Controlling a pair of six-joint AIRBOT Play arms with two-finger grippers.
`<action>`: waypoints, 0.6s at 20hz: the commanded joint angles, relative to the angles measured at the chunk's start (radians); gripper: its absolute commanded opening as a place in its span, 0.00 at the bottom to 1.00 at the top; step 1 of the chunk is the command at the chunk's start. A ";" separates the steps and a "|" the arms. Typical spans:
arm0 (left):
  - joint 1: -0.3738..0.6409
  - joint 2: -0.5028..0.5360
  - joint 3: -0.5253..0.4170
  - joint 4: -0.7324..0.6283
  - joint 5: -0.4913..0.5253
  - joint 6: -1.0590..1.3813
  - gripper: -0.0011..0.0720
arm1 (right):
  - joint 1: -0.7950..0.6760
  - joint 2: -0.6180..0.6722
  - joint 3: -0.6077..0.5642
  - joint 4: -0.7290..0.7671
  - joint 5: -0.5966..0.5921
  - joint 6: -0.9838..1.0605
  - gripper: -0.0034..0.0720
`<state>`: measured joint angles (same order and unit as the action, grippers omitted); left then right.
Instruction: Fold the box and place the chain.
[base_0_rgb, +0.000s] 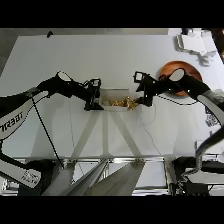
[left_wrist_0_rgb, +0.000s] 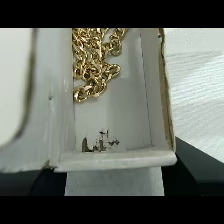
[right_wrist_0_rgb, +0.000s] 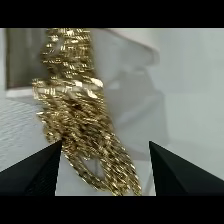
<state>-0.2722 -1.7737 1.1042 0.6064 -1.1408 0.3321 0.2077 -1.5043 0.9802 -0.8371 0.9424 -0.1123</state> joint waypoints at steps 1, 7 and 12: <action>0.000 0.000 0.001 0.000 0.000 0.000 0.30 | 0.030 -0.049 -0.003 0.030 0.034 -0.126 0.85; 0.000 0.000 0.001 0.000 0.000 0.000 0.30 | 0.040 -0.098 -0.003 0.031 0.015 -0.122 0.80; 0.000 0.000 0.001 0.000 0.000 0.000 0.30 | 0.040 -0.101 -0.003 -0.027 0.009 -0.049 0.05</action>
<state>-0.2722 -1.7737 1.1042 0.6071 -1.1419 0.3325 0.2462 -1.5997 0.9783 -0.8200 0.9585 -0.1993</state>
